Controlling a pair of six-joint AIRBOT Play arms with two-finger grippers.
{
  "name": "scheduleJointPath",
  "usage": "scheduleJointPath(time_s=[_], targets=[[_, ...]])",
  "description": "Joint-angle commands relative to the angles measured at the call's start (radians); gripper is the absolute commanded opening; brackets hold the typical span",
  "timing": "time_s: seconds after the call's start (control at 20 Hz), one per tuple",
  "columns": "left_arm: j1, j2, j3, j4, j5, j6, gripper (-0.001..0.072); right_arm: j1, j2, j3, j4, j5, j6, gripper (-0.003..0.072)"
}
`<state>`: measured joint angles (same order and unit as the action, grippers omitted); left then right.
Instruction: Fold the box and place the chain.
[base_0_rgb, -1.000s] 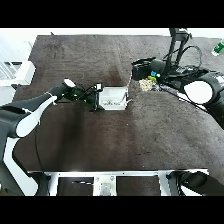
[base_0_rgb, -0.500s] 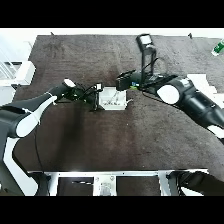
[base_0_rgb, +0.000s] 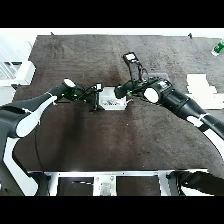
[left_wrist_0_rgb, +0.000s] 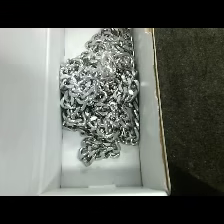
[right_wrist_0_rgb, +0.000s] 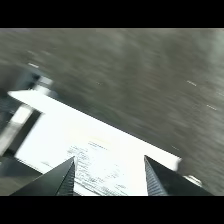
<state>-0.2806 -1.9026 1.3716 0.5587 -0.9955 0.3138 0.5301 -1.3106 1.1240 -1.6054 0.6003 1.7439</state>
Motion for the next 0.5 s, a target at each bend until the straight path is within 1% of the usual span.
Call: scheduleJointPath(time_s=[0.0, 0.1, 0.15, 0.25, 0.35, 0.4, 0.45], targets=[[0.000, 0.000, 0.000, 0.000, 0.000, 0.000, 0.0469, -0.095, 0.042, -0.050, -0.037, 0.065, -0.021, 0.0480], [0.000, 0.000, 0.000, 0.000, 0.000, 0.000, 0.0469, -0.177, 0.051, -0.092, -0.026, 0.063, -0.156, 0.0479], [0.000, 0.000, 0.000, 0.000, 0.000, 0.000, 0.0469, -0.215, 0.051, -0.104, 0.009, 0.062, -0.241, 0.0480], [0.000, 0.000, 0.000, 0.000, 0.000, 0.000, 0.0468, -0.290, 0.049, -0.115, 0.203, 0.057, -0.537, 0.0479], [0.000, 0.000, 0.000, 0.000, 0.000, 0.000, 0.0469, -0.356, 0.040, -0.114, 0.452, 0.067, -0.913, 0.0469], [0.000, 0.000, 0.000, 0.000, 0.000, 0.000, 0.0469, -0.380, 0.031, -0.114, 0.550, 0.095, -1.086, 0.0451], [0.000, 0.000, 0.000, 0.000, 0.000, 0.000, 0.0469, -0.402, 0.015, -0.114, 0.640, 0.137, -1.230, 0.0408]])
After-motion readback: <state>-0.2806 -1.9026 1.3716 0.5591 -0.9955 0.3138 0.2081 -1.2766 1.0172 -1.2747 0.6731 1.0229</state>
